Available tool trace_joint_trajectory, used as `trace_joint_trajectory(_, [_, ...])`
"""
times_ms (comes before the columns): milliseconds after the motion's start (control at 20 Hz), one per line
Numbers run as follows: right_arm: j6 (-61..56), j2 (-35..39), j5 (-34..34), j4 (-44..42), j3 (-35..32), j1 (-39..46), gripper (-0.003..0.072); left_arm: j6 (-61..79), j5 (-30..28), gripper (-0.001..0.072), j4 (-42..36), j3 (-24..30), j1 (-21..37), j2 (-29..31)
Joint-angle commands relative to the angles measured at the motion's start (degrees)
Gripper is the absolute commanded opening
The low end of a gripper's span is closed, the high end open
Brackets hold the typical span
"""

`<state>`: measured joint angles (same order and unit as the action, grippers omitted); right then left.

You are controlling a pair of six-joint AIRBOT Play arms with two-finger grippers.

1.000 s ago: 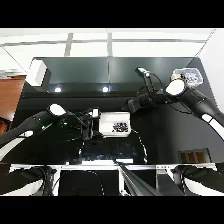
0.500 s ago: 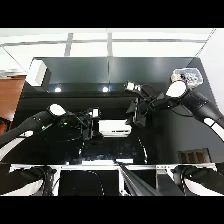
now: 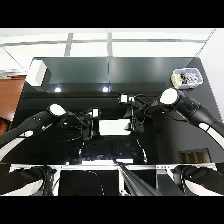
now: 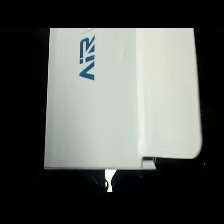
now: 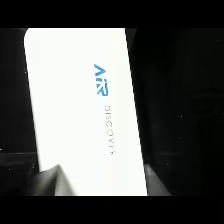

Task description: Fold the box and place the chain.

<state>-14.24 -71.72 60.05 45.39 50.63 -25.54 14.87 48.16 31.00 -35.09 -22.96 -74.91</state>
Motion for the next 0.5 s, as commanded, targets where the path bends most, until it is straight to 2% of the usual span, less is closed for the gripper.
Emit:
trace_joint_trajectory(0, [0.35,0.02,-0.76,1.25,-0.07,-0.28,0.0415,0.11,0.09,0.0350,0.07,-0.04,0.00,0.02])
trace_joint_trajectory(50, [0.35,0.02,-0.76,1.27,-0.07,-0.28,0.0404,0.11,0.09,0.0350,0.04,-0.04,0.00,0.02])
trace_joint_trajectory(100, [0.17,0.04,-0.74,1.18,-0.04,-0.28,0.0291,0.11,0.09,0.0349,0.07,-0.04,0.00,0.02])
trace_joint_trajectory(250, [-0.35,0.04,-0.26,1.18,-0.04,-0.28,0.0238,0.11,0.09,0.0349,0.07,-0.04,0.00,0.02])
trace_joint_trajectory(450, [-2.05,0.04,0.22,1.20,-0.07,-0.28,0.0237,0.11,0.09,0.0349,0.04,-0.04,0.00,0.02])
